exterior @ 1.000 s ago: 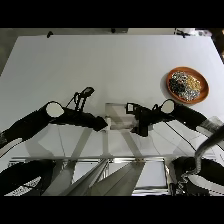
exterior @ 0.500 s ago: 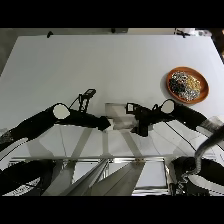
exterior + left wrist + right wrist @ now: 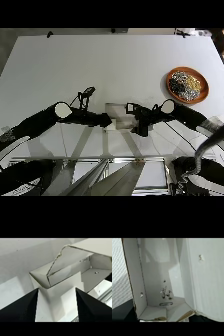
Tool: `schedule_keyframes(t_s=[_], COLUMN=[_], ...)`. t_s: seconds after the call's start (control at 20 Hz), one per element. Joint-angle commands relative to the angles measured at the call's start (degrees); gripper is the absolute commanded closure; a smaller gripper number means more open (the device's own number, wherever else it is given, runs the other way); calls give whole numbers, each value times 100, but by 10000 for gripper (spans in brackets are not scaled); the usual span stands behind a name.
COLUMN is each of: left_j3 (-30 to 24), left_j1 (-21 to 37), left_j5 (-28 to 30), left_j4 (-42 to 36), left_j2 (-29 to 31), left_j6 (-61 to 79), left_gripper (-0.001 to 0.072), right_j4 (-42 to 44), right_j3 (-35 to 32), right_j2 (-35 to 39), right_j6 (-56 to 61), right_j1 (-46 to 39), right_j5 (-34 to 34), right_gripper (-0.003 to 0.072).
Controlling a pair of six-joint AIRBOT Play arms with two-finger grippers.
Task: Fold the box and place the chain.
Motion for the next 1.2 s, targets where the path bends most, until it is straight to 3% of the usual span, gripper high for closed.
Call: schedule_keyframes(t_s=[0.0,0.4,0.9,1.15], left_j3=[31,463,481,496], left_j1=[-118,-289,-269,-293], left_j5=[105,221,-293,-651], left_j4=[-219,-79,1110,2031], left_j2=[-109,-385,-33,22], left_j6=[-70,-372,-973,-2035], left_gripper=[197,205,206,206], right_j4=[4,2,2,2], right_j3=[0,-2,-2,0], right_j2=[4,4,4,4], right_j6=[0,0,2,2], right_j1=[2,2,2,2], right_j5=[0,0,0,0], right_gripper=[173,173,173,173])
